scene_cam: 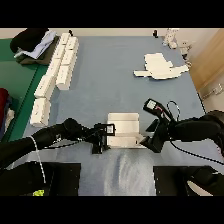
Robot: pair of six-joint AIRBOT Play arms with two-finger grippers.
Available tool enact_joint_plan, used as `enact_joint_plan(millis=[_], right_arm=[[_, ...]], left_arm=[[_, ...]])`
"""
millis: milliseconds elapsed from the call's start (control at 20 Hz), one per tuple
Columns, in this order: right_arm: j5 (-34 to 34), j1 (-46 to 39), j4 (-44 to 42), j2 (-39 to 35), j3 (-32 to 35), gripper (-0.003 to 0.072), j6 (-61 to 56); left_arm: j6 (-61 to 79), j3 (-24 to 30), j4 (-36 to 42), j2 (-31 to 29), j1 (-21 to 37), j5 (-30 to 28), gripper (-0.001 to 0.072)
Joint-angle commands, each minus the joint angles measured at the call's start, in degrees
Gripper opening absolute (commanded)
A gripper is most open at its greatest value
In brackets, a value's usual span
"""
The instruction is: Fold the box.
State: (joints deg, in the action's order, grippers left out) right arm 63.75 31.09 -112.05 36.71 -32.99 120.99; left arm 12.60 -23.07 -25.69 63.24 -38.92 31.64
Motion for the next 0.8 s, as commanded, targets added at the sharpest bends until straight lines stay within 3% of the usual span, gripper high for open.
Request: enact_joint_plan(millis=[0, 200, 600, 750], right_arm=[[-0.9, 0.0, 4.3, 0.2, 3.1, 0.0689, 17.6], [-8.9, 0.0, 1.9, 4.2, 6.2, 0.0705, 28.2], [-11.5, 0.1, 0.2, 9.5, 6.3, 0.0702, 33.7], [-12.6, 0.1, -1.6, 11.3, 6.3, 0.0668, 35.8]], left_arm=[[0.0, 0.0, 0.0, 0.0, 0.0, 0.0, 0.0455], [0.0, 0.0, 0.0, 0.0, 0.0, 0.0, 0.0455], [0.0, 0.0, 0.0, 0.0, 0.0, 0.0, 0.0455], [0.0, 0.0, 0.0, 0.0, 0.0, 0.0, 0.0455]])
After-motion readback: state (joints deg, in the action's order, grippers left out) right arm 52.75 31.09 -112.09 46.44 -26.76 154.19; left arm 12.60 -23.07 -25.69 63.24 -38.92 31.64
